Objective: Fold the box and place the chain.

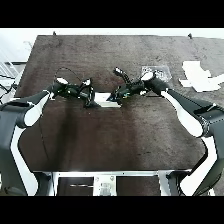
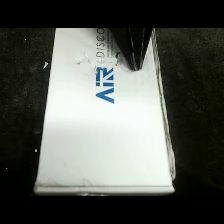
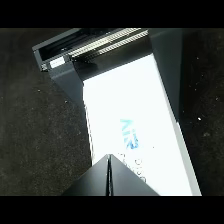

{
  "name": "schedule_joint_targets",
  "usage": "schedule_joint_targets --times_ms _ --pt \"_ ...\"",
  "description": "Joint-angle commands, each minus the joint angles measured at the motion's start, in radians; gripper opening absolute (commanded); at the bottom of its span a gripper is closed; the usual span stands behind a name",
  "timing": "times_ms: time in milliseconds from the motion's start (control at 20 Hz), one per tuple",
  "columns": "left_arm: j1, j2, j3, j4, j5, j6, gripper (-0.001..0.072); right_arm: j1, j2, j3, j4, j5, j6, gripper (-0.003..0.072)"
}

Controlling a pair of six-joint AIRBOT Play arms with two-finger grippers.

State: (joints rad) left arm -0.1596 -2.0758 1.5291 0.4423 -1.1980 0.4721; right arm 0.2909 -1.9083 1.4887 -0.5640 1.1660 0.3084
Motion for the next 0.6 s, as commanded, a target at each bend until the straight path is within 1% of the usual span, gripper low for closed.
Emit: schedule_joint_targets --times_ms 0,100,250,350,400,450,550 --pt "0.0 0.0 0.0 -0.002 0.003 -0.001 0.0528 0.0 0.04 0.001 -0.019 -0.006 0.0 0.0003" --pt "0.0 0.0 0.0 -0.002 0.003 -0.001 0.0528 0.001 0.114 0.001 -0.008 -0.007 -0.008 0.0002" --pt "0.0 0.0 0.0 -0.002 0.004 -0.001 0.0528 0.0 0.271 -0.006 -0.005 -0.02 0.01 0.0002" --pt "0.0 0.0 0.0 -0.002 0.004 -0.001 0.0528 -0.001 0.397 -0.049 -0.014 -0.092 0.037 0.0002" --pt "0.0 0.0 0.0 -0.002 0.004 -0.001 0.0528 -0.001 0.403 -0.051 -0.016 -0.096 0.039 0.0002" --pt "0.0 0.0 0.0 -0.002 0.005 -0.001 0.0528 -0.002 0.554 -0.15 -0.058 -0.216 0.103 0.0002" --pt "0.0 0.0 0.0 -0.002 0.004 0.0 0.0528 -0.013 0.691 -0.271 -0.104 -0.34 0.176 0.0002"
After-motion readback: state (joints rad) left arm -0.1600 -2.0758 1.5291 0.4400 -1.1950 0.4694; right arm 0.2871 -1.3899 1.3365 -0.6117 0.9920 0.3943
